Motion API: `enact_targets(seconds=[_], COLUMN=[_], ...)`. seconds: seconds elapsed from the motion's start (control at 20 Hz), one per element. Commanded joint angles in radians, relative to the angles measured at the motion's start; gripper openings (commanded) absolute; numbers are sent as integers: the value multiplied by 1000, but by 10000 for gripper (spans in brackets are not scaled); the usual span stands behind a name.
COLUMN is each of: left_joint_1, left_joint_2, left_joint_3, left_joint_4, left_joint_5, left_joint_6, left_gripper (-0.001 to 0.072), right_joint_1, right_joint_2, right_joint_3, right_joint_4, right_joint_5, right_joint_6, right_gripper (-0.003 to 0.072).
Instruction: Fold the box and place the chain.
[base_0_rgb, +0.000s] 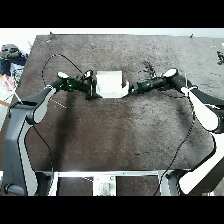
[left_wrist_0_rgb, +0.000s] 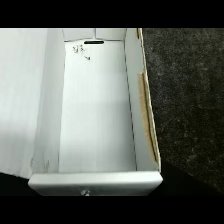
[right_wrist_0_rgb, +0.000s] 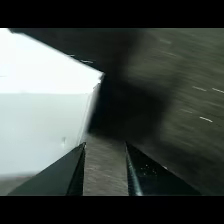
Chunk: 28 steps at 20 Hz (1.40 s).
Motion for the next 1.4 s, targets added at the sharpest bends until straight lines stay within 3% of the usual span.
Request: enact_targets(seconds=[0.0, 0.05, 0.1, 0.5, 0.75, 1.05, 1.35], left_joint_1=[0, 0, 0, 0, 0, 0, 0], left_joint_2=[0, 0, 0, 0, 0, 0, 0], left_joint_3=[0, 0, 0, 0, 0, 0, 0], left_joint_4=[0, 0, 0, 0, 0, 0, 0], left_joint_5=[0, 0, 0, 0, 0, -3, -3], left_joint_6=[0, 0, 0, 0, 0, 0, 0], left_gripper=[531, 531, 531, 531, 531, 531, 531], right_joint_1=[17, 30, 42, 84, 166, 232, 264], right_joint_2=[-3, -3, -4, -4, -4, -5, -25], right_joint_3=[54, 65, 69, 104, 185, 203, 222], right_joint_4=[50, 50, 45, -25, -284, -462, -480], right_joint_5=[34, 25, 17, 10, 8, -78, -99], right_joint_6=[-19, 2, 1, 114, 301, 443, 475], right_gripper=[303, 450, 494, 465, 465, 465, 464])
